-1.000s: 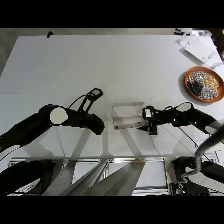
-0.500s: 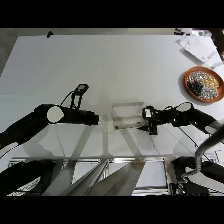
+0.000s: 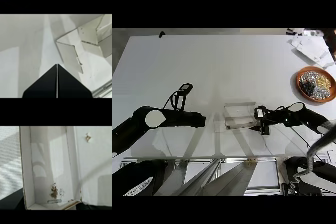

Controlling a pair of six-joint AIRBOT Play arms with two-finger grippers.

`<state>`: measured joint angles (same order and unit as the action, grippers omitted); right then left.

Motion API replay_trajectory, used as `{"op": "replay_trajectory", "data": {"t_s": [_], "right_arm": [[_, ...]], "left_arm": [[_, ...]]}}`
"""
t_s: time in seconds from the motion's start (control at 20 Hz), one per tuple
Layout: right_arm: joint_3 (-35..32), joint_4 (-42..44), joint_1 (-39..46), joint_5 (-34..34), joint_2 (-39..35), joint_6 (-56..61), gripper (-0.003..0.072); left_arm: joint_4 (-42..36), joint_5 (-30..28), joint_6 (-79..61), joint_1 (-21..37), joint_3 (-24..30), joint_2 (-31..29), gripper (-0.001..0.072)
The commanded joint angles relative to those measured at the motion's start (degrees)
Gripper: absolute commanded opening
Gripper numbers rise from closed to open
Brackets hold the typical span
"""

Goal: Fold the box and place the chain.

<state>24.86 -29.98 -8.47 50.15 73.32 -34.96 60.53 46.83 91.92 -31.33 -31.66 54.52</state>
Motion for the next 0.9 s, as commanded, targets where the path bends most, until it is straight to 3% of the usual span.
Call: {"op": "replay_trajectory", "data": {"t_s": [0.0,0.15,0.35,0.85], "right_arm": [[0.0,0.0,0.0,0.0,0.0,0.0,0.0444],[0.0,0.0,0.0,0.0,0.0,0.0,0.0444],[0.0,0.0,0.0,0.0,0.0,0.0,0.0444],[0.0,0.0,0.0,0.0,0.0,0.0,0.0444]], "left_arm": [[-4.2,-2.3,-2.6,-0.6,1.7,3.0,-0.0001],[-7.8,-6.8,-5.5,-2.5,1.7,7.4,0.0],[-11.8,-8.0,-8.5,-4.9,1.7,12.6,0.0],[-13.4,-10.2,-8.0,-6.3,1.7,14.6,-0.0002]]}}
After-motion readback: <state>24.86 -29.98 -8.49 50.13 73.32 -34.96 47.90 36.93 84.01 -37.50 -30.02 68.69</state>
